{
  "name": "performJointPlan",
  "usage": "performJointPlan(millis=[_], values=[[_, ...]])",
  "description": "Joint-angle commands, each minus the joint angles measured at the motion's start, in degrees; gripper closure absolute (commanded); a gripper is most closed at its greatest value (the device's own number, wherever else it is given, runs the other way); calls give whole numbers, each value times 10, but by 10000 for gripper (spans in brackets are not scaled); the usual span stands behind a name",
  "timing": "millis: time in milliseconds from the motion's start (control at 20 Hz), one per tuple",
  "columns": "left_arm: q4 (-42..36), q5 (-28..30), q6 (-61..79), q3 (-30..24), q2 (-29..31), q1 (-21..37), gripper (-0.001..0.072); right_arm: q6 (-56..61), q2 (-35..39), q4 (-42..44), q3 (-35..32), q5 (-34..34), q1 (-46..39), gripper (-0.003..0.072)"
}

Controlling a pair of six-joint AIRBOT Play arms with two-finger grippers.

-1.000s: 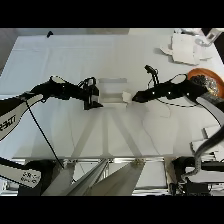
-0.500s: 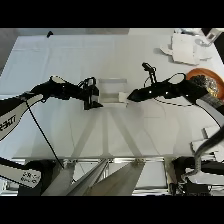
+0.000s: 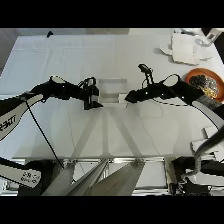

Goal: Fold the box and place the chain.

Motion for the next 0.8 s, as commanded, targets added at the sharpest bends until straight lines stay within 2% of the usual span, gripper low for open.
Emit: performJointPlan(millis=[0,150,500,750], values=[[0,0,0,0,0,0,554,13,0,-5,0,-8,14,329],[0,0,0,0,0,0,554,54,0,-35,0,-25,23,332],[0,0,0,0,0,0,554,180,0,-178,1,-60,50,332],[0,0,0,0,0,0,554,210,0,-188,2,-95,72,333]])
